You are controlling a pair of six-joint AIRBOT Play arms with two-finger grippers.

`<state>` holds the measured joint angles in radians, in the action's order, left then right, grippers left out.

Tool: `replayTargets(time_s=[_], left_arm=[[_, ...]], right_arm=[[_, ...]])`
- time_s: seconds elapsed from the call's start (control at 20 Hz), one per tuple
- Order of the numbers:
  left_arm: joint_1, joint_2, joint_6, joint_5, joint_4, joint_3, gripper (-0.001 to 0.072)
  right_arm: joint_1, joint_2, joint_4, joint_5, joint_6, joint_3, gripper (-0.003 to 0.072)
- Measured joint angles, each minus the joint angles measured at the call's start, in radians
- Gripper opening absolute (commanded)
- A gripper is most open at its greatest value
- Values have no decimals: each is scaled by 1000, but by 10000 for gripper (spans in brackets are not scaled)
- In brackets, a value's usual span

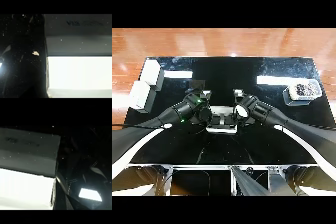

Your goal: Fold the box and place the chain.

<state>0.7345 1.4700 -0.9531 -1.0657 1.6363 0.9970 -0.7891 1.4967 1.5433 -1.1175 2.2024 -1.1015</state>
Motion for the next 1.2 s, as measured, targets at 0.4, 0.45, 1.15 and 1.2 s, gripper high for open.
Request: replayTargets(time_s=[0.4, 0.45, 1.15, 1.2], left_arm=[[1, 0, 0, 2, 7, 0, 20], [1, 0, 0, 2, 7, 0, 20], [1, 0, 0, 1, 4, 0, 20], [1, 0, 0, 1, 4, 0, 20]], right_arm=[[0, 15, -4, -39, -19, -21, 245], [0, 16, -3, -39, -22, -22, 245], [0, 33, -3, -21, -27, -23, 245], [0, 33, -4, -20, -29, -23, 245]])
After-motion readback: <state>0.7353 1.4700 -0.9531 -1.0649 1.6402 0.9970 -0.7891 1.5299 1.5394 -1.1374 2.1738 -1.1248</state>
